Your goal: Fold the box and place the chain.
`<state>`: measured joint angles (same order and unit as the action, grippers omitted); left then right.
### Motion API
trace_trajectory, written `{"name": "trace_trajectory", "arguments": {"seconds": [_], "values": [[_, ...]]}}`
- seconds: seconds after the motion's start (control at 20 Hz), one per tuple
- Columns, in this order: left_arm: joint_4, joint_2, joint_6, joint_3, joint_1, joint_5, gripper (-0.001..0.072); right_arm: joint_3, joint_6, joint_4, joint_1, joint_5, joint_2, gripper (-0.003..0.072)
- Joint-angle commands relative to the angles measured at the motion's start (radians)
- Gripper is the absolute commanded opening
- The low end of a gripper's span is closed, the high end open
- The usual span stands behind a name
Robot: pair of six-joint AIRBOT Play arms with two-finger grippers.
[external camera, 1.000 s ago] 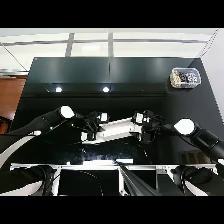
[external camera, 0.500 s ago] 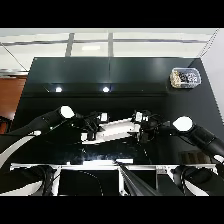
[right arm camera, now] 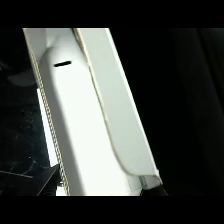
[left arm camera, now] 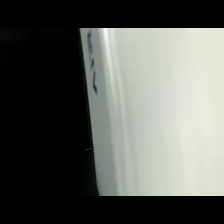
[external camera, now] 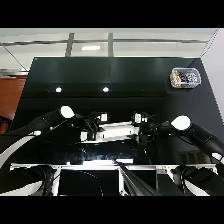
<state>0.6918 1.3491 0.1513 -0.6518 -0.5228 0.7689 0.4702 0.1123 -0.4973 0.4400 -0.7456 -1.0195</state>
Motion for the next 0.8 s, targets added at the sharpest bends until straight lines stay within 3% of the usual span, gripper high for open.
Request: {"name": "trace_trajectory", "arguments": {"seconds": [0.0, 0.75], "values": [[0.0, 0.0, -0.002, 0.0, 0.0, -0.001, 0.0026, 0.0, 0.03, -0.016, 0.0, -0.029, -0.041, 0.0607], [-0.001, 0.0, -0.002, 0.0, 0.0, -0.002, 0.0026, -0.007, 0.172, -0.035, 0.0, -0.004, -0.145, 0.0607]]}}
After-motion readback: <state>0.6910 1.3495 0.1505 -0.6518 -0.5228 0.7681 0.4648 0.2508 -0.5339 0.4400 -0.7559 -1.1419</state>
